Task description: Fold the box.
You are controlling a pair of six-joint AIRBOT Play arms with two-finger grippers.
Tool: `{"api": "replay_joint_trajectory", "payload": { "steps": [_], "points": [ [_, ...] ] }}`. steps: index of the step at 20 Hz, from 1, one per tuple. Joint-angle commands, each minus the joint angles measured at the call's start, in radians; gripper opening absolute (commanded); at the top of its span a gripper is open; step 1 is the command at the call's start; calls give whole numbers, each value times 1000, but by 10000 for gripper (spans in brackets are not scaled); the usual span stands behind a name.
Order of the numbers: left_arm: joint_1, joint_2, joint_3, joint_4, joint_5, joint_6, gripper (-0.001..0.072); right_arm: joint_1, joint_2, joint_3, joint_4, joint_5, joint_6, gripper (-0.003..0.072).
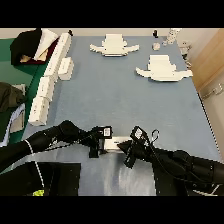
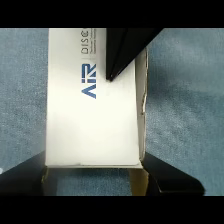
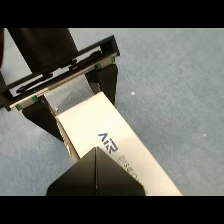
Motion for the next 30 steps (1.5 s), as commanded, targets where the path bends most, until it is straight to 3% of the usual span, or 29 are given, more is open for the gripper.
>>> {"api": "replay_joint_trajectory", "payload": {
  "steps": [1,7,9,14,17,21,25,27,30],
  "points": [
    [0,0,0,4,1,3,455,-1,2,19,-15,28,-12,5],
    [0,0,0,4,1,3,455,-47,2,52,-19,19,-63,6],
    [0,0,0,4,1,3,455,-92,2,74,-39,-35,-72,6],
    [0,0,0,4,1,3,455,-343,-2,209,-140,-359,-67,6],
    [0,0,0,4,1,3,455,-544,-36,372,-308,-593,14,6],
    [0,0,0,4,1,3,454,-784,-192,642,-578,-874,250,6],
    [0,0,0,4,1,3,454,-938,-382,834,-591,-1154,277,6],
    [0,0,0,4,1,3,454,-978,-451,875,-608,-1244,254,6],
    [0,0,0,4,1,3,455,-997,-500,880,-624,-1268,254,6]
  ]
}}
